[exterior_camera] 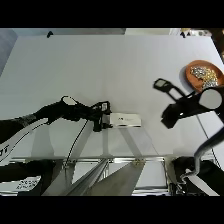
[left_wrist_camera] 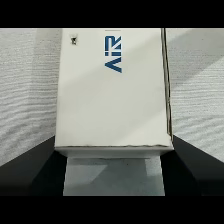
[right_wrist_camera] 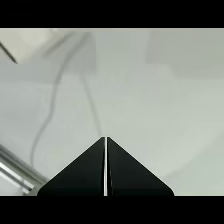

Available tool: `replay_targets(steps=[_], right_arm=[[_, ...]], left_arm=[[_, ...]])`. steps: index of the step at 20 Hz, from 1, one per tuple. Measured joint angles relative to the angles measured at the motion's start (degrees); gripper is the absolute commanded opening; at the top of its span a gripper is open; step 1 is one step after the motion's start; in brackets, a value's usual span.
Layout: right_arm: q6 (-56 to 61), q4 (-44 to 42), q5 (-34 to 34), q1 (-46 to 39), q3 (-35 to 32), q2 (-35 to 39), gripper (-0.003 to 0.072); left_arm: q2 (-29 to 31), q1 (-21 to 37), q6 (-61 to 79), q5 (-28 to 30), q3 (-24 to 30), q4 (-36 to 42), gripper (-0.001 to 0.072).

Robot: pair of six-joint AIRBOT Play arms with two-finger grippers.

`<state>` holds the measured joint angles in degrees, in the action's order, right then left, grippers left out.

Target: Fold the box and place the chain.

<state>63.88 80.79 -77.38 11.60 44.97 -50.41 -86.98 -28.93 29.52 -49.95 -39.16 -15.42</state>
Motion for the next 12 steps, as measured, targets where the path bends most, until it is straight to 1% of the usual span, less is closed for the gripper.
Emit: replay_targets(steps=[3,6,9,12], right_arm=[[7.72,3.58,-2.38,-7.87,-0.33,0.31,0.0018],[11.43,5.01,-2.84,-13.73,-0.42,0.44,0.0018],[12.90,5.49,-2.73,-16.57,-0.44,0.48,0.0018],[13.55,5.97,-2.69,-17.62,-0.44,0.48,0.0018]], left_arm=[[0.00,0.00,0.00,0.00,0.00,0.00,0.0207],[0.00,0.00,0.00,0.00,0.00,0.00,0.0207],[0.02,0.00,0.00,0.00,0.00,0.00,0.0207],[0.02,0.00,0.00,0.00,0.02,0.00,0.0207]])
